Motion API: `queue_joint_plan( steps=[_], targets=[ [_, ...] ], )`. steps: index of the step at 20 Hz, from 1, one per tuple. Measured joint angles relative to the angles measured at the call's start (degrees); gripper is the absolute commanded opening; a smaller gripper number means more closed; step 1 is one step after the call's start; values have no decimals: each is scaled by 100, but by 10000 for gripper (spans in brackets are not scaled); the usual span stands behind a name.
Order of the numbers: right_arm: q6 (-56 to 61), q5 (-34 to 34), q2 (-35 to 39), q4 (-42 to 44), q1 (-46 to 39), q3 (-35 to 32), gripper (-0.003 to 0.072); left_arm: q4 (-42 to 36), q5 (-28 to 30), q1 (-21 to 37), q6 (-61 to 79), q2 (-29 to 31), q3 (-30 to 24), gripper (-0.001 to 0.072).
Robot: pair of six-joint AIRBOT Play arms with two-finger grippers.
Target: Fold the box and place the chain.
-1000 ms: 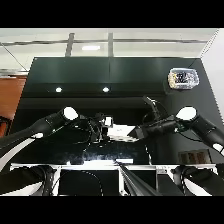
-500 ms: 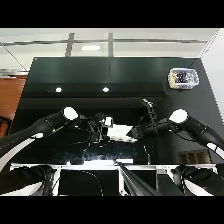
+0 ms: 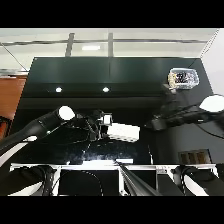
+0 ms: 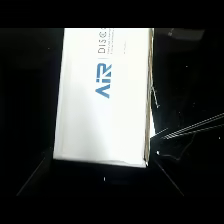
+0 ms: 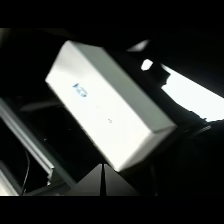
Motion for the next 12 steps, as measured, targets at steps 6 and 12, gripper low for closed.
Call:
queue_joint_plan(
  steps=[6, 12],
  targets=[
    [116, 131, 570, -221, -1097, 83, 14, 422, -496, -313, -1285, 184, 557, 712],
    [138, 37, 654, -275, -1272, 76, 14, 509, -490, -774, -1773, -564, 1246, 712]
  ],
)
